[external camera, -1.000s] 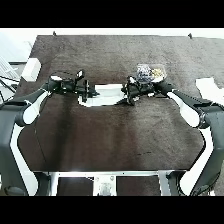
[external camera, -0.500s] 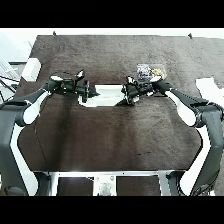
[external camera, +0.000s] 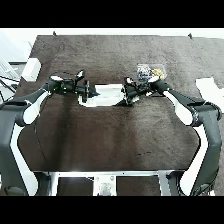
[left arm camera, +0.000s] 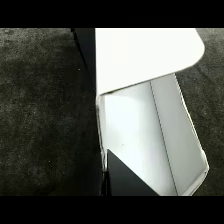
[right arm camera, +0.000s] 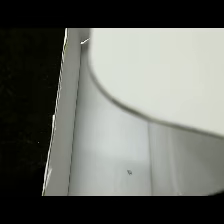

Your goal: Fold the box and place the chain.

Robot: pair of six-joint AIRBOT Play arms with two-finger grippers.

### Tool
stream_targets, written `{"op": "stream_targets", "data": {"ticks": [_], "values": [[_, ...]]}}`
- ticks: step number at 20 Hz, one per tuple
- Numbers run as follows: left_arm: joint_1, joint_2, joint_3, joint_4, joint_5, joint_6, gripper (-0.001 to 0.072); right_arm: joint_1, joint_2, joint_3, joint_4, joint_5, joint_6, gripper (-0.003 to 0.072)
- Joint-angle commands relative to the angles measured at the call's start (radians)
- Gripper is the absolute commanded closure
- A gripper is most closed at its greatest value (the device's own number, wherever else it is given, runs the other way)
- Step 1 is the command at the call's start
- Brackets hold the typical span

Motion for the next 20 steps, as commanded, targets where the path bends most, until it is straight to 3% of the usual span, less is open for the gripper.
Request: {"op": "stream_targets", "data": {"ticks": [1, 20], "values": [[0.0, 0.001, 0.001, 0.0, 0.0, 0.0, 0.0689, 0.001, -0.004, 0.004, 0.0, -0.003, 0.001, 0.0076], [0.0, 0.001, 0.001, 0.0, 0.0, 0.0, 0.0688, 0.001, -0.004, 0.004, 0.002, -0.018, -0.026, 0.0107]]}}
